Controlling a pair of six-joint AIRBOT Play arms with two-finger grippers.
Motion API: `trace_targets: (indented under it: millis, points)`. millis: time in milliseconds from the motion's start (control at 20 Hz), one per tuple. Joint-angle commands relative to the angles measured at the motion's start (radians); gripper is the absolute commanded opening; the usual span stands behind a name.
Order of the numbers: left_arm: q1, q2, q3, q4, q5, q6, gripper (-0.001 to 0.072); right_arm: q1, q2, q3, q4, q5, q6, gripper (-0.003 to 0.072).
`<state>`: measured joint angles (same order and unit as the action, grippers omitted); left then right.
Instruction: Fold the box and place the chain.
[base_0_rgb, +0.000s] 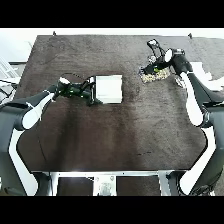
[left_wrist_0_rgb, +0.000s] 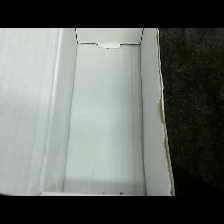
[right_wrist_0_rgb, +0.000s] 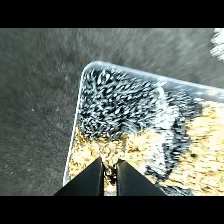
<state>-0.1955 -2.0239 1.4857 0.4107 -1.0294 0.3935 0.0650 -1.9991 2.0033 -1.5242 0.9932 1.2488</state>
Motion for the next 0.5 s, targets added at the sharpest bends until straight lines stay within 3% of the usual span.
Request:
trace_targets:
  millis: [0, 450]
  points:
    - [0.001, 0.0, 0.0, 0.0, 0.0, 0.0, 0.0414, 0.0, 0.068, 0.007, -0.002, 0.048, 0.02, 0.0005]
    - [0.001, 0.0, 0.0, 0.0, 0.0, 0.0, 0.0413, 0.005, 0.34, 0.007, -0.005, 0.074, 0.027, 0.0005]
